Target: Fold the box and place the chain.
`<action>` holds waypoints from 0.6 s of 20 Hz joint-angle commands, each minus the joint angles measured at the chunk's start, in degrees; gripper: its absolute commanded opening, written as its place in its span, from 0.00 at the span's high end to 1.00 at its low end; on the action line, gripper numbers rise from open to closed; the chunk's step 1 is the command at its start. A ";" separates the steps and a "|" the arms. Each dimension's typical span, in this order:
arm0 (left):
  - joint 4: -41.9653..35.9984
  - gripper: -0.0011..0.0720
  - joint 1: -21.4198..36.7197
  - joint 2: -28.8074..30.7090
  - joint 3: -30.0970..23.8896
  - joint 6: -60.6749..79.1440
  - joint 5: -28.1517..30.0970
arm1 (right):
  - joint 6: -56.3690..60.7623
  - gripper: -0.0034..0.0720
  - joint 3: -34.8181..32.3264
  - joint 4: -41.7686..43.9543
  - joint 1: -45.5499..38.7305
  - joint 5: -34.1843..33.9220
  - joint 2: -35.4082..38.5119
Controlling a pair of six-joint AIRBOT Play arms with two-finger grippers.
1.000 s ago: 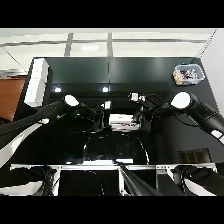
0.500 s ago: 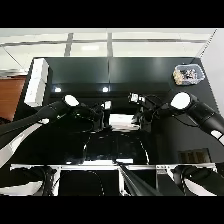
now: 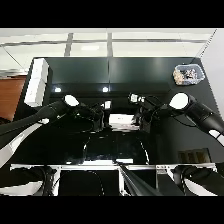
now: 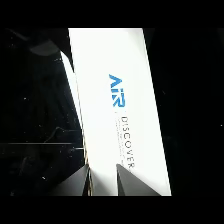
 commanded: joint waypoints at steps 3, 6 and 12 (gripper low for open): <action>0.02 0.52 -0.02 -0.04 0.04 0.04 -0.04 | 0.02 0.69 -1.88 0.20 0.00 -0.04 -0.20; 0.02 0.52 -0.02 -0.04 0.04 0.04 -0.04 | 0.04 0.69 -1.77 0.74 0.00 -1.20 0.11; 0.02 0.52 -0.02 -0.04 0.04 0.04 -0.04 | 10.99 0.69 -0.24 1.75 -0.17 -0.55 4.24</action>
